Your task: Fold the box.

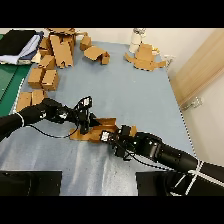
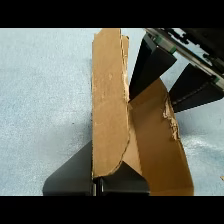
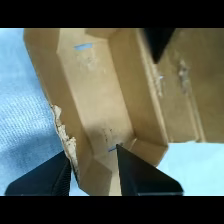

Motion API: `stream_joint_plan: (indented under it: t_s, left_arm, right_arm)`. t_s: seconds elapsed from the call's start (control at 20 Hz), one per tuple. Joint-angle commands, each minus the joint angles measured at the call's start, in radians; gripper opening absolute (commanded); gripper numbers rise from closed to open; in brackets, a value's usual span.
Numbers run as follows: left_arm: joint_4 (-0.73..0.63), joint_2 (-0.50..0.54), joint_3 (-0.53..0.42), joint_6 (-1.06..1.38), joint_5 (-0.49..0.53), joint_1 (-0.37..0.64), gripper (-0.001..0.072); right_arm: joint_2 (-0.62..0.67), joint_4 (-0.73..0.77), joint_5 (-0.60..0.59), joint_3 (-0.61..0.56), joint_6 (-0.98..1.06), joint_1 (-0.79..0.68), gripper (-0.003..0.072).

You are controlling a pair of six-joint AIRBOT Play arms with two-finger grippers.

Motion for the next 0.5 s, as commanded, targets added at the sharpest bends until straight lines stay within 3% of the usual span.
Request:
stream_joint_plan:
  t_s: [0.0,0.2,0.4,0.45]
  left_arm:
    - [0.0,0.0,0.0,0.001,0.0,0.0,0.0013]
    - [0.0,0.0,0.0,0.0,-0.008,-0.002,0.0013]
    - [0.0,0.0,0.0,0.0,-0.025,-0.003,0.0013]
    - [0.0,0.0,0.0,0.0,-0.026,-0.006,0.0013]
  right_arm:
    - [0.019,0.17,-0.036,0.0,-0.214,-0.026,0.042]
    - [0.021,0.684,-0.014,-0.004,-0.713,-0.148,0.0418]
    - [0.019,1.11,0.081,-0.013,-1.139,-0.394,0.0418]
    - [0.015,1.154,0.097,-0.013,-1.197,-0.433,0.0418]
